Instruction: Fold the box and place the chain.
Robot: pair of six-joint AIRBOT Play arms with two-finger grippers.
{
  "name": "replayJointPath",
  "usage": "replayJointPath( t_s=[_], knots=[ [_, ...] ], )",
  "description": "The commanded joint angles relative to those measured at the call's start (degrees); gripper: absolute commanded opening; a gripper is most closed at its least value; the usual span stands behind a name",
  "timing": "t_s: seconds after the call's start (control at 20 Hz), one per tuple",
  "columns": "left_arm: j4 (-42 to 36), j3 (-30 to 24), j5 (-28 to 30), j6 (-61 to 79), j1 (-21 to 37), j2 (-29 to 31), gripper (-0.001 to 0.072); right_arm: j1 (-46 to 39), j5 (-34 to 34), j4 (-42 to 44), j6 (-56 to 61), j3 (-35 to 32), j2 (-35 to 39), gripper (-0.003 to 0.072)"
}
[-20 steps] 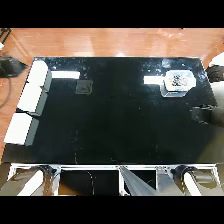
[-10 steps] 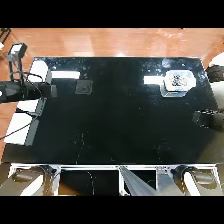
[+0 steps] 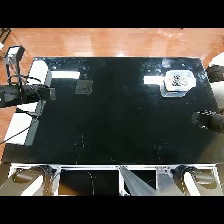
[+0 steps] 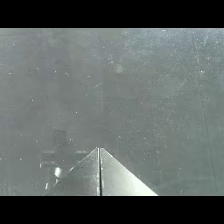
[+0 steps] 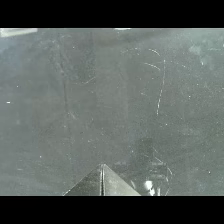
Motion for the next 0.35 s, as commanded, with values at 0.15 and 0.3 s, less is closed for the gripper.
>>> replayJointPath(
  t_s=[0.15, 0.3],
  knots=[
    [0.2, 0.0, 0.8, 0.0, -0.1, 0.2, 0.0018, 0.0, 0.0, 0.0, 0.0, 0.0, 0.0, 0.0018],
    [0.2, 0.0, 0.8, 0.0, -0.1, 0.2, 0.0019, 0.0, 0.0, 0.0, 0.0, 0.0, 0.0, 0.0018]
  ],
)
